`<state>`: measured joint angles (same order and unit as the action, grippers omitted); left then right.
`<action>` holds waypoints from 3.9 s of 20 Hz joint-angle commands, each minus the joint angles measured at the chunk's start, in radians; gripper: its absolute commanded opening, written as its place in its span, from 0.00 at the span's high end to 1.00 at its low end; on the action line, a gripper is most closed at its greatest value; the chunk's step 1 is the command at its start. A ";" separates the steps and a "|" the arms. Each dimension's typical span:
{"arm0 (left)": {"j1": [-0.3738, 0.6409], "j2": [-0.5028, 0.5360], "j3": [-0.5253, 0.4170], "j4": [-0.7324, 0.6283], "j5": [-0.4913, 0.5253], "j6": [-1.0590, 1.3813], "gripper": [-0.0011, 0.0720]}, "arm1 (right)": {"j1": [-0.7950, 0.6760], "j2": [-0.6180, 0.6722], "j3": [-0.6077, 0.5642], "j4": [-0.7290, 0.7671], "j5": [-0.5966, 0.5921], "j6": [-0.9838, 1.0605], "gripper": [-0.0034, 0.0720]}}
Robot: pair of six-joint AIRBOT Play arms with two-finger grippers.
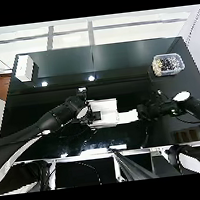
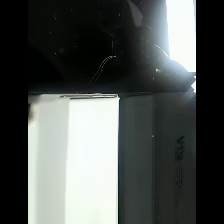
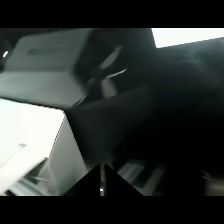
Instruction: Fold the box and place the chain.
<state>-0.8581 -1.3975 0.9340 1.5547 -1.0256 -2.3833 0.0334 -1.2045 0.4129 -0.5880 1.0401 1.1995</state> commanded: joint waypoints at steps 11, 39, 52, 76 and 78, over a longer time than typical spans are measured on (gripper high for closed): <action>0.001 0.001 0.001 -0.003 -0.005 0.000 0.95 | 0.190 -0.058 0.218 0.061 0.130 -0.111 0.16; 0.001 0.001 0.001 0.005 -0.003 0.000 0.95 | 0.766 -0.188 0.584 -0.869 0.056 1.136 0.67; 0.001 0.001 0.001 0.004 -0.003 0.000 0.95 | 0.766 -0.237 0.586 -0.868 0.077 1.165 0.69; 0.001 0.001 0.001 0.004 -0.003 0.000 0.95 | 0.763 -0.219 0.652 -0.899 0.166 1.116 0.27; 0.001 0.001 0.001 0.004 -0.003 0.000 0.95 | 0.759 -0.191 0.663 -0.935 0.221 1.079 0.27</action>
<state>-0.8581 -1.3968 0.9344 1.5589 -1.0313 -2.3848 0.7959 -1.4216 1.0542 -1.4784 1.1919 2.3390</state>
